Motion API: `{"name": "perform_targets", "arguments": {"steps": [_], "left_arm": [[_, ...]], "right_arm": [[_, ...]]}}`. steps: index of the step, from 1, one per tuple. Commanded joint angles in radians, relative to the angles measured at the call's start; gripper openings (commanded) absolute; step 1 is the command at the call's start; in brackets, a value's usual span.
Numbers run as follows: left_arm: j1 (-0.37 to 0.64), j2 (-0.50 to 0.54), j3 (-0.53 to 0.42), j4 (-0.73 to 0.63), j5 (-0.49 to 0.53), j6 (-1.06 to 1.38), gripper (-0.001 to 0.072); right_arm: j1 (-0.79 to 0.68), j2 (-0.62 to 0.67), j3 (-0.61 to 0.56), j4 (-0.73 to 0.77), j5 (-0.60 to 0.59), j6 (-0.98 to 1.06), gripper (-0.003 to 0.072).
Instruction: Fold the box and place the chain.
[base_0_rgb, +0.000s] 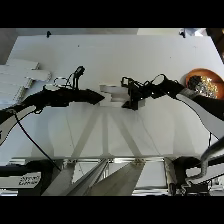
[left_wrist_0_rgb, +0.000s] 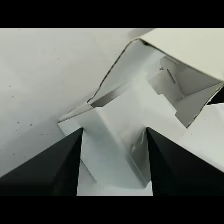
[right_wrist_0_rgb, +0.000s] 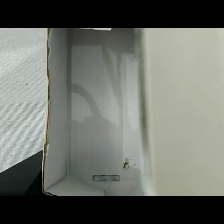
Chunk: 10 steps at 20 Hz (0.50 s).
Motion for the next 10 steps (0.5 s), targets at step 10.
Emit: {"name": "perform_targets", "arguments": {"steps": [10], "left_arm": [[-0.039, 0.084, 0.062, 0.401, 0.105, -0.425, 0.0440]], "right_arm": [[0.001, 0.000, 0.000, 0.001, 0.000, 0.001, 0.0473]]}}
